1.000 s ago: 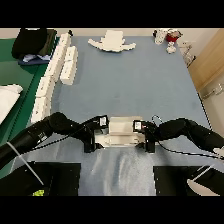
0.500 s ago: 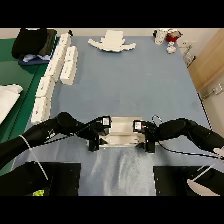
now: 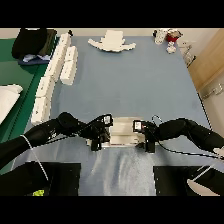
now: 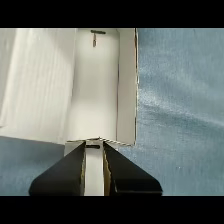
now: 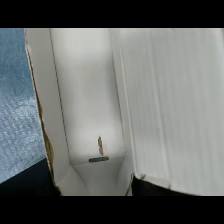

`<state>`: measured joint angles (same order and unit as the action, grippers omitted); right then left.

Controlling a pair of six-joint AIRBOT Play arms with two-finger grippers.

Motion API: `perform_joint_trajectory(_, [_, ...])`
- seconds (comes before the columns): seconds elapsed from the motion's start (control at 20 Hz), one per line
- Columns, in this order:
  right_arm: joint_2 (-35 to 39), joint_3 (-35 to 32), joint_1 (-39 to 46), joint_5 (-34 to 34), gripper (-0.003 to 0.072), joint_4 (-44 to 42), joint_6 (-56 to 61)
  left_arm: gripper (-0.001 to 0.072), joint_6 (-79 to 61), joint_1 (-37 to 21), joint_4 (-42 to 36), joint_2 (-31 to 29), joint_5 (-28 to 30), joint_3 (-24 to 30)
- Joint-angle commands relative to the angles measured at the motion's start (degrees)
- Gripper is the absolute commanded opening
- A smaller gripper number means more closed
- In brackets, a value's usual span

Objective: Fold the box.

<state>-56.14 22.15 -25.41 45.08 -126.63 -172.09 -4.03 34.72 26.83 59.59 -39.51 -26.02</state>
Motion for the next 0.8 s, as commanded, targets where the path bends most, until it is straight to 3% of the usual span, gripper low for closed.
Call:
perform_joint_trajectory(0.0, [0.0, 0.0, 0.0, 0.0, 0.0497, 0.0, 0.0, 0.0164, -3.1, 0.6, -5.3, 0.9, 0.6, -0.1])
perform_joint_trajectory(0.25, [0.0, 0.0, 0.0, 0.0, 0.0497, 0.0, 0.0, 0.0179, -3.1, 1.0, -5.4, 2.3, 1.6, 0.0])
perform_joint_trajectory(0.3, [0.0, 0.0, 0.0, 0.0, 0.0497, 0.0, 0.0, 0.0249, -3.1, 1.0, -5.4, 2.3, 1.6, 0.0])
perform_joint_trajectory(0.35, [0.0, 0.0, 0.0, 0.0, 0.0497, 0.0, 0.0, 0.0427, -3.0, 1.0, -5.4, 2.4, 1.6, 0.0])
perform_joint_trajectory(0.4, [0.0, 0.0, 0.0, 0.0, 0.0497, 0.0, 0.0, 0.0473, -3.0, 1.0, -5.4, 2.3, 1.6, 0.0])
perform_joint_trajectory(0.65, [0.0, 0.0, 0.0, 0.0, 0.0497, 0.0, 0.0, 0.0468, -3.0, 1.0, -5.4, 2.3, 1.4, 0.0])
perform_joint_trajectory(0.7, [0.0, 0.0, 0.0, 0.0, 0.0497, 0.0, 0.0, 0.0422, -2.4, 1.0, -5.4, 2.3, 1.4, 0.0])
perform_joint_trajectory(0.75, [0.0, 0.0, 0.0, 0.0, 0.0496, 0.0, 0.0, 0.0194, -2.1, 1.0, -5.0, 2.3, 1.3, 0.0])
